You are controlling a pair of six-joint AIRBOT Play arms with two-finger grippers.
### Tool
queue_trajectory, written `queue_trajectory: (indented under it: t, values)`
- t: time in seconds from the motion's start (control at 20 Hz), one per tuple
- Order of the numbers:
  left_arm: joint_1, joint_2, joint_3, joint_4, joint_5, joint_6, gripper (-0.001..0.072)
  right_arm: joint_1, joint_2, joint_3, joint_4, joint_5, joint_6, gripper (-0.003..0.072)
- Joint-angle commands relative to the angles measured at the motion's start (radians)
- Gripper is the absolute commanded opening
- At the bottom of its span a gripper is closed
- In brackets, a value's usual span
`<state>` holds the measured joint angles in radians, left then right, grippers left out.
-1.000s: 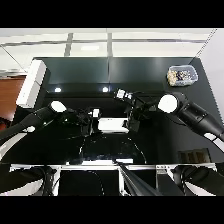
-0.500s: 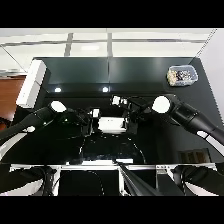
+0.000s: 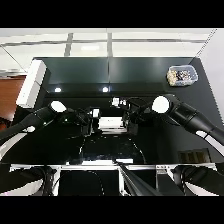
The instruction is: Fold the box and place the chain.
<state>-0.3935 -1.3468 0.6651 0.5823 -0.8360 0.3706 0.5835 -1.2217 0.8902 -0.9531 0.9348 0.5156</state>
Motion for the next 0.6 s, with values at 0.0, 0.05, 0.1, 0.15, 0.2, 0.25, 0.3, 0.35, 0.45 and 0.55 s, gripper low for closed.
queue_trajectory:
  t: [0.0,0.05,0.1,0.15,0.2,0.25,0.3,0.35,0.45,0.55]
  values:
    - [-0.001,0.000,0.001,0.001,-0.002,0.000,0.0405,0.000,-0.001,0.000,0.000,0.003,0.000,0.0240]
    - [-0.001,0.000,0.001,0.001,-0.002,0.000,0.0405,0.000,-0.001,0.000,0.000,0.003,0.000,0.0241]
    - [-0.001,0.000,0.001,0.001,-0.002,0.000,0.0404,0.000,-0.001,0.000,-0.001,0.003,0.000,0.0241]
    - [-0.001,0.000,0.001,0.001,-0.002,0.000,0.0405,0.000,-0.001,0.000,0.000,0.003,0.000,0.0241]
    - [-0.001,0.000,0.001,0.001,-0.002,0.000,0.0405,0.000,-0.001,0.000,0.000,0.003,0.000,0.0241]
    - [-0.001,0.000,0.001,0.001,-0.002,0.000,0.0404,0.001,-0.001,-0.001,0.000,0.003,0.000,0.0241]
    - [-0.001,0.000,0.001,0.001,-0.002,0.000,0.0404,0.000,-0.001,-0.001,0.000,0.003,0.000,0.0241]
    - [-0.001,0.000,0.001,0.001,-0.002,0.000,0.0405,0.000,-0.002,-0.003,0.000,0.002,0.000,0.0241]
    - [-0.001,0.000,0.001,0.001,-0.002,0.000,0.0405,0.000,-0.003,-0.009,0.000,0.003,0.000,0.0240]
    - [-0.001,0.000,0.001,0.001,-0.002,0.000,0.0405,0.001,-0.003,-0.013,0.001,0.003,0.002,0.0241]
